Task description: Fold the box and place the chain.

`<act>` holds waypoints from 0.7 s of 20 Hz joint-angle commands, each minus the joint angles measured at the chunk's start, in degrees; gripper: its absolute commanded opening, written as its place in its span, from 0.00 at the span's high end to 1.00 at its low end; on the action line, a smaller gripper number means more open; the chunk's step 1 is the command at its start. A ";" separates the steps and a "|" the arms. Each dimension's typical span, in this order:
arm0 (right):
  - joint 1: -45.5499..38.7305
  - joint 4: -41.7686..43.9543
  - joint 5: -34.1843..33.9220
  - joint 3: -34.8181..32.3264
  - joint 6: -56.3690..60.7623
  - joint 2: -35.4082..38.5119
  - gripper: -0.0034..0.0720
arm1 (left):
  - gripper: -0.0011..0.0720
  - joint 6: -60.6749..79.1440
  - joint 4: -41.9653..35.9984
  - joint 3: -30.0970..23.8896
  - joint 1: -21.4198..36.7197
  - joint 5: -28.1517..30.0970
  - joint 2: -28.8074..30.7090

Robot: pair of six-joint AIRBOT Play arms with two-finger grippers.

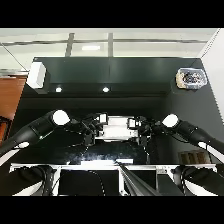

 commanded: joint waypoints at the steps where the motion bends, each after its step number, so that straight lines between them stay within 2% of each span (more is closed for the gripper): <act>1: 0.04 0.02 -0.02 0.00 0.04 -0.02 0.32 | 0.72 0.04 -4.15 -0.04 -1.62 5.09 -0.39; 3: 0.04 0.02 -0.02 0.00 0.04 -0.02 0.32 | 0.72 0.04 -5.79 -0.04 -2.23 6.08 -0.79; 5: 0.04 0.02 -0.02 -0.02 0.04 -0.02 0.32 | 0.72 0.00 -5.77 -0.04 -2.25 3.72 -1.70; 6: 0.04 0.02 -0.02 0.00 0.04 -0.02 0.32 | 0.79 -0.02 -5.77 -0.04 -2.25 3.02 -1.99; 7: 0.04 0.02 -0.02 0.00 0.04 -0.02 0.32 | 0.80 -0.04 -5.77 -0.04 -2.25 2.89 -2.14; 9: 0.04 0.02 -0.02 -0.02 0.04 -0.02 0.32 | 0.77 -0.02 -5.77 -0.04 -2.25 2.95 -2.19; 10: 0.04 0.02 -0.02 -0.02 0.04 -0.02 0.32 | 0.57 -0.02 -5.77 -0.04 -2.25 3.15 -2.19; 11: 0.04 0.02 -0.02 0.00 0.04 -0.02 0.32 | 0.41 -0.02 -5.73 -0.04 -2.19 3.13 -2.19; 12: 0.04 0.02 -0.02 0.00 0.04 -0.02 0.32 | 0.47 -0.02 -5.62 -0.04 -2.10 3.06 -2.19; 13: 0.04 0.02 -0.02 0.00 0.04 -0.02 0.32 | 0.72 -0.02 -5.57 -0.04 -2.08 2.91 -2.19; 14: 0.04 0.02 -0.02 -0.02 0.04 -0.02 0.32 | 0.68 -0.02 -5.60 -0.04 -2.08 2.86 -2.19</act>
